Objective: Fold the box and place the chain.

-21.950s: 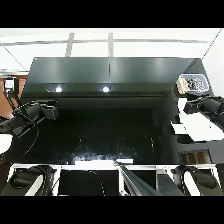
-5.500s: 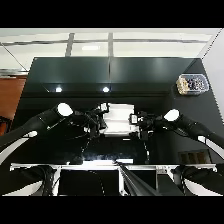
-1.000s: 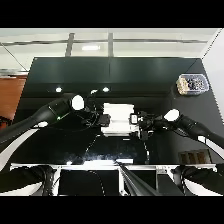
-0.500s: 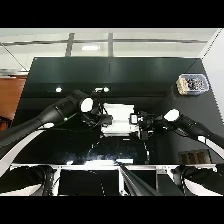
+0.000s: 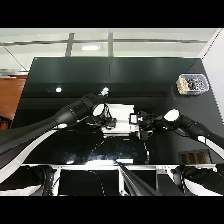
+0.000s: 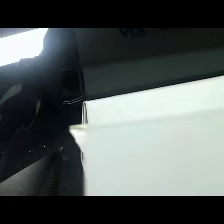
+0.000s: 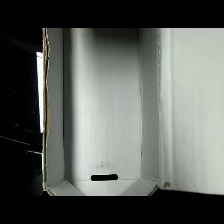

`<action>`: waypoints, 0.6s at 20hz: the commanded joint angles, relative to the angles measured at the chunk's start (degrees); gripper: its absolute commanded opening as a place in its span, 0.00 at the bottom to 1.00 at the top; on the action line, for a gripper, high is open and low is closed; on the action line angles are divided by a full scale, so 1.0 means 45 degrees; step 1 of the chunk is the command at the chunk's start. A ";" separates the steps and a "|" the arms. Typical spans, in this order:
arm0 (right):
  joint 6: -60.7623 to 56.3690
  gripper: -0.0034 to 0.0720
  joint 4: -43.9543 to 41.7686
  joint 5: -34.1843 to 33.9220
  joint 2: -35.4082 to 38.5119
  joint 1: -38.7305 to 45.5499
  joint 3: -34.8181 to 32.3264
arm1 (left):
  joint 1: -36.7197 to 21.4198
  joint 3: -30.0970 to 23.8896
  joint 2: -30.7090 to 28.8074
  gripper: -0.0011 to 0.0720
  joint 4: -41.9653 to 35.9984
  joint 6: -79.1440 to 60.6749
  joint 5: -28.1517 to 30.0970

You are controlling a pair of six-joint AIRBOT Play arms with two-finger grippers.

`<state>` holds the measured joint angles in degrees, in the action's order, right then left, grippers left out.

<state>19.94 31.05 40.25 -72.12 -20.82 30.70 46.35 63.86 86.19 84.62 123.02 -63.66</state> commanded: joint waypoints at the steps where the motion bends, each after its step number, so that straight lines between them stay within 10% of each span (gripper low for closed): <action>1: 0.0000 0.22 0.0005 0.0000 0.0000 -0.0005 0.0000 | 0.0053 0.0073 0.0175 0.71 0.0131 0.0505 -0.0044; 9: 0.0000 0.22 0.0005 0.0000 0.0000 -0.0005 0.0000 | 0.0209 0.0078 0.0457 0.67 0.0087 0.0894 -0.0083; 12: 0.0000 0.22 0.0005 0.0000 0.0000 -0.0005 0.0000 | 0.0248 0.0097 0.0457 0.30 0.0044 0.1059 0.0112</action>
<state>19.94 31.07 40.23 -72.12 -20.82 30.70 47.29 64.16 88.14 85.06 127.00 -63.86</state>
